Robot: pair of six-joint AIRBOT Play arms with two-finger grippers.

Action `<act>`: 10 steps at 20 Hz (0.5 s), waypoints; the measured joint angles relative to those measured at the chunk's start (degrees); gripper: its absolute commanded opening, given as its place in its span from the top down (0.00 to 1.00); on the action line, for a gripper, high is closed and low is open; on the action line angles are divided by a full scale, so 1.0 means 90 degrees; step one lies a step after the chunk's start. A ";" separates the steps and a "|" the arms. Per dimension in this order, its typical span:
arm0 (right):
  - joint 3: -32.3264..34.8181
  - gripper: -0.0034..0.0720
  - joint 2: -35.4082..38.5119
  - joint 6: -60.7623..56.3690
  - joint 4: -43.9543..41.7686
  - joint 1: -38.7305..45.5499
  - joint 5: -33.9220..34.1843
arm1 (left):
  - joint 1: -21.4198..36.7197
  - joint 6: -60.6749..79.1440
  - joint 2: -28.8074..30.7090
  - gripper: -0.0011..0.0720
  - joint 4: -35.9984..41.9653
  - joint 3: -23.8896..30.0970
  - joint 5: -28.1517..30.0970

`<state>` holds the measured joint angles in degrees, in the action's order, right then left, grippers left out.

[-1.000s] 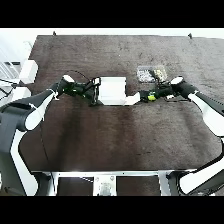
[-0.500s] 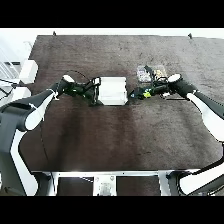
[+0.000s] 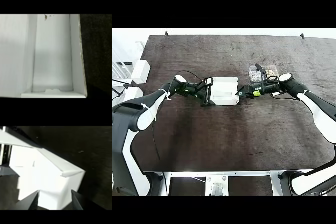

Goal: Fold the box and place the chain.

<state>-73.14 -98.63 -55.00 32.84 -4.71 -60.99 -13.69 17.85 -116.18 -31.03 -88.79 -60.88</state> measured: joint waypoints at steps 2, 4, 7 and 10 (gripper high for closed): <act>-0.0070 0.31 0.0000 -0.0141 0.0267 -0.0163 0.0095 | 0.0000 0.0000 0.0000 0.75 0.0000 0.0000 0.0000; -0.0185 0.31 0.0002 -0.0403 0.0646 -0.0313 0.0146 | 0.0000 -0.0002 0.0000 0.75 0.0000 0.0000 0.0000; -0.0379 0.30 0.0002 -0.0823 0.1105 -0.0493 0.0199 | 0.0000 -0.0002 0.0000 0.75 0.0000 0.0000 -0.0002; -0.0568 0.30 0.0002 -0.1163 0.1457 -0.0665 0.0267 | 0.0000 -0.0005 0.0000 0.75 0.0002 0.0000 -0.0002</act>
<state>-78.26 -98.61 -65.47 45.95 -10.70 -58.59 -13.69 17.80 -116.18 -31.00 -88.79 -60.90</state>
